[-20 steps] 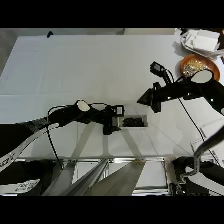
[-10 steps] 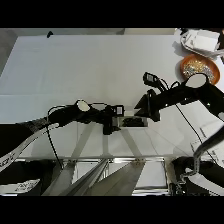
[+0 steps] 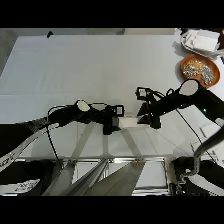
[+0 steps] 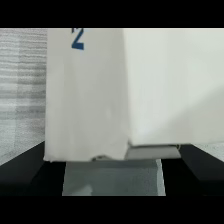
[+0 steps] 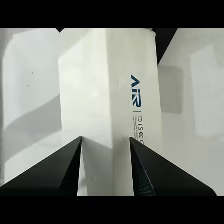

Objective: Fold the box and place the chain.

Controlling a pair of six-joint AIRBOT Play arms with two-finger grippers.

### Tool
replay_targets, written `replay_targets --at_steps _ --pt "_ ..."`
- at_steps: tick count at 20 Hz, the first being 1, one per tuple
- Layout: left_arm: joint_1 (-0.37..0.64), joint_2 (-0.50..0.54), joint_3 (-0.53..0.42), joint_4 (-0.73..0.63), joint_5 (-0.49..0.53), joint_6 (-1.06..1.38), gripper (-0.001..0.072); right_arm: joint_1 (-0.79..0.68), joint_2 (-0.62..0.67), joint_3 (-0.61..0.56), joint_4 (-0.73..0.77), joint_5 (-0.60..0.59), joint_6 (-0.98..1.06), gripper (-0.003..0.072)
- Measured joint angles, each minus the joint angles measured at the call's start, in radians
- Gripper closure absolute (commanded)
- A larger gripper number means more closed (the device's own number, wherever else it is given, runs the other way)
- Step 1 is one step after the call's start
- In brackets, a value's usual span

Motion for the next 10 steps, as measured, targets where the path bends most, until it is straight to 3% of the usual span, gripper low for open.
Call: replay_targets --at_steps 3,10 --pt "0.0 0.0 0.0 0.0 0.0 0.0 0.0396 0.016 0.0 -0.006 -0.021 -0.029 0.0 0.0426" --pt "0.0 0.0 0.0 0.0 0.0 -0.001 0.0396 0.026 0.039 -0.042 -0.035 -0.083 0.0 0.0453"
